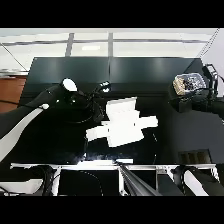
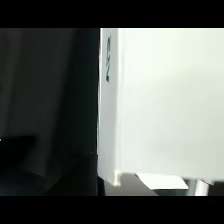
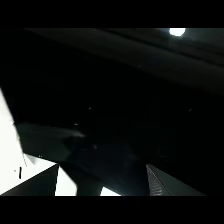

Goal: Fold the box and place the chain.

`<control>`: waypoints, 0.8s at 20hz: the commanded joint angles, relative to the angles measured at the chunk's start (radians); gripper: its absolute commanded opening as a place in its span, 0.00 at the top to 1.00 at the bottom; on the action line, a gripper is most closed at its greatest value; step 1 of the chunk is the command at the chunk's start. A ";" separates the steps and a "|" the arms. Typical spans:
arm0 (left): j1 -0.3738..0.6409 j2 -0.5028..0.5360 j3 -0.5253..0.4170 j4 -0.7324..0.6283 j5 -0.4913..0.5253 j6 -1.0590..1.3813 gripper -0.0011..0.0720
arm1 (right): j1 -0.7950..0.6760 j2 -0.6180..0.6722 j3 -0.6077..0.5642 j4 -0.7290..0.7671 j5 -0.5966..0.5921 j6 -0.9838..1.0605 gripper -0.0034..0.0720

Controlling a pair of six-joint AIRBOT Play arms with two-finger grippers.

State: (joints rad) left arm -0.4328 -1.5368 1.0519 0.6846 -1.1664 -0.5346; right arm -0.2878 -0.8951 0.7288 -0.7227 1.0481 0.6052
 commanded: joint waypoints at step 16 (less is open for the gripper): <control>-0.064 0.039 -0.153 0.054 0.215 0.581 0.96 | 0.272 0.000 -0.230 -0.038 -0.037 -0.341 0.11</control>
